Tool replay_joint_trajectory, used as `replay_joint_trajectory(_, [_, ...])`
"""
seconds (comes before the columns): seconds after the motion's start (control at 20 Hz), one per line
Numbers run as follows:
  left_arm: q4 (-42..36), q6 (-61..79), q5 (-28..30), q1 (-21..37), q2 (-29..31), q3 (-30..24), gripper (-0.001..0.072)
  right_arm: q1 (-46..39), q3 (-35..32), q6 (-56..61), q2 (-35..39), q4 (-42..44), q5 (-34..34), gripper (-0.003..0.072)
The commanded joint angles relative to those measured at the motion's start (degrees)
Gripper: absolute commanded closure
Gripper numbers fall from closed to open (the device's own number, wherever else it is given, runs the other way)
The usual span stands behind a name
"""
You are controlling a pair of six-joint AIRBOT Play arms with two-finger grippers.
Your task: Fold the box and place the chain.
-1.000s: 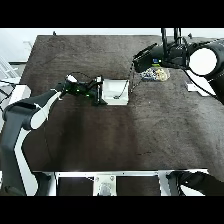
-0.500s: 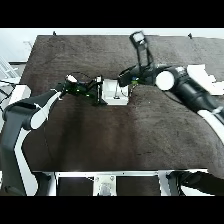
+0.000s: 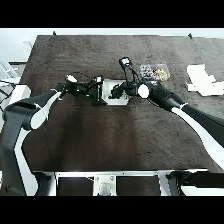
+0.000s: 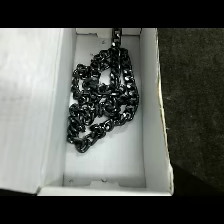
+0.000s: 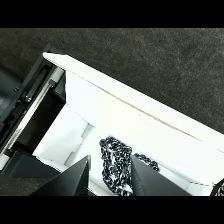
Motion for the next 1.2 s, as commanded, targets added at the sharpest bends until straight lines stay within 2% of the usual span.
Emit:
replay_joint_trajectory(0.0, [0.0, 0.0, 0.0, 0.0, 0.0, 0.0, 0.0344, -1.4, -0.1, -0.2, 2.6, -2.3, 3.0, 0.0296])
replay_joint_trajectory(0.15, [0.0, 0.0, 0.0, 0.0, 0.0, 0.0, 0.0344, -7.1, -0.2, 0.0, 5.0, -5.9, 4.3, 0.0296])
replay_joint_trajectory(0.2, [0.0, 0.0, 0.0, 0.0, 0.0, 0.0, 0.0344, -10.3, -0.2, 0.2, 4.9, -5.8, 4.3, 0.028])
replay_joint_trajectory(0.3, [0.0, 0.0, 0.0, 0.0, 0.0, 0.0, 0.0344, -17.0, -0.2, 4.7, 3.7, -5.4, 2.7, 0.0202])
replay_joint_trajectory(0.45, [0.0, 0.0, 0.0, 0.0, 0.0, 0.0, 0.0344, -23.7, 0.1, 2.5, -0.9, 4.4, -3.1, 0.0201])
replay_joint_trajectory(0.6, [0.0, 0.0, 0.0, 0.0, 0.0, 0.0, 0.0344, -24.5, 4.7, -6.6, -8.5, 12.8, -3.3, 0.0175])
replay_joint_trajectory(0.85, [0.0, 0.0, 0.0, 0.0, 0.0, 0.0, 0.0344, -24.5, 16.1, -9.0, -19.4, 15.8, 4.1, 0.0177])
replay_joint_trajectory(1.15, [0.0, 0.0, 0.0, 0.0, 0.0, 0.0, 0.0344, -24.5, 18.8, -10.2, -24.0, 17.2, 3.7, 0.0189])
